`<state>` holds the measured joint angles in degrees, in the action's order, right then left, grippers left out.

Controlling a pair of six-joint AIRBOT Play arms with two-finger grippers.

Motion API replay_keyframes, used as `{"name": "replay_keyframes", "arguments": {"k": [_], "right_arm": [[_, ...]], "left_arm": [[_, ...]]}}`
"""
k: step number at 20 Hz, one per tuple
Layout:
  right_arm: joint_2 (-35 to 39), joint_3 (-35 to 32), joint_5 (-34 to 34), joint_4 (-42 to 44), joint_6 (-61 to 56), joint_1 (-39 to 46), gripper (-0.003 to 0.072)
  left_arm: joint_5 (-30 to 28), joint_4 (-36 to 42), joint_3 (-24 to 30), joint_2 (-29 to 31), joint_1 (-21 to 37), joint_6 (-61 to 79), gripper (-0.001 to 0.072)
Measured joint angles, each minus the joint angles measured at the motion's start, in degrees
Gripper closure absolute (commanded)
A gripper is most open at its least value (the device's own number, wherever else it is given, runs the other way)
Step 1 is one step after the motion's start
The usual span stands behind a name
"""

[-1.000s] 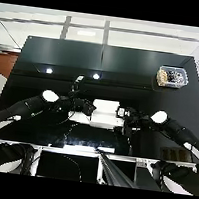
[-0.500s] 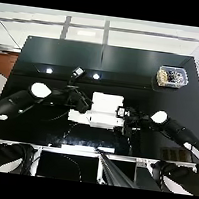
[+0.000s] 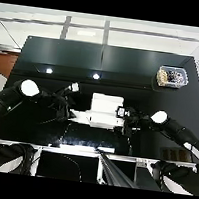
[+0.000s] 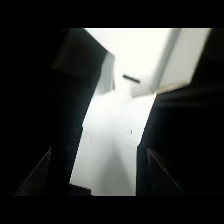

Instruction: Fold the box and place the chain.

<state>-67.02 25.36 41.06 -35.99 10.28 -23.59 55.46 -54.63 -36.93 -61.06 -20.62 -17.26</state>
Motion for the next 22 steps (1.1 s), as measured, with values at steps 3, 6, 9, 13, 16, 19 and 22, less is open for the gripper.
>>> {"name": "replay_keyframes", "arguments": {"k": [3, 6, 9, 13, 16, 19, 22], "right_arm": [[0.00, 0.00, -0.02, -0.02, 0.02, 0.00, 0.0144], [0.00, 0.00, -0.02, -0.02, 0.02, 0.00, 0.0144], [0.00, 0.00, -0.02, -0.02, 0.00, 0.00, 0.0144], [0.00, 0.00, -0.02, -0.02, 0.02, 0.00, 0.0143], [0.00, -0.02, -0.02, -0.02, 0.02, 0.00, 0.0144], [0.00, -0.02, -0.02, -0.04, 0.00, 0.00, 0.0144], [0.00, -0.02, -0.02, -0.04, 0.02, 0.00, 0.0144]], "left_arm": [[-1.95, 1.27, 0.63, -2.16, -1.33, 9.05, 0.0020], [-4.35, 4.48, 0.79, -5.29, -3.26, 13.60, 0.0020], [-5.62, 6.54, 0.87, -7.72, -5.49, 15.82, 0.0022], [-8.70, 10.64, 0.90, -8.96, -7.80, 16.94, 0.0161], [-10.29, 12.31, 0.90, -9.20, -8.70, 17.29, 0.0245], [-10.01, 13.00, 0.90, -9.38, -9.11, 17.33, 0.0358], [-9.18, 13.38, 0.90, -9.42, -9.31, 17.49, 0.0381]]}}
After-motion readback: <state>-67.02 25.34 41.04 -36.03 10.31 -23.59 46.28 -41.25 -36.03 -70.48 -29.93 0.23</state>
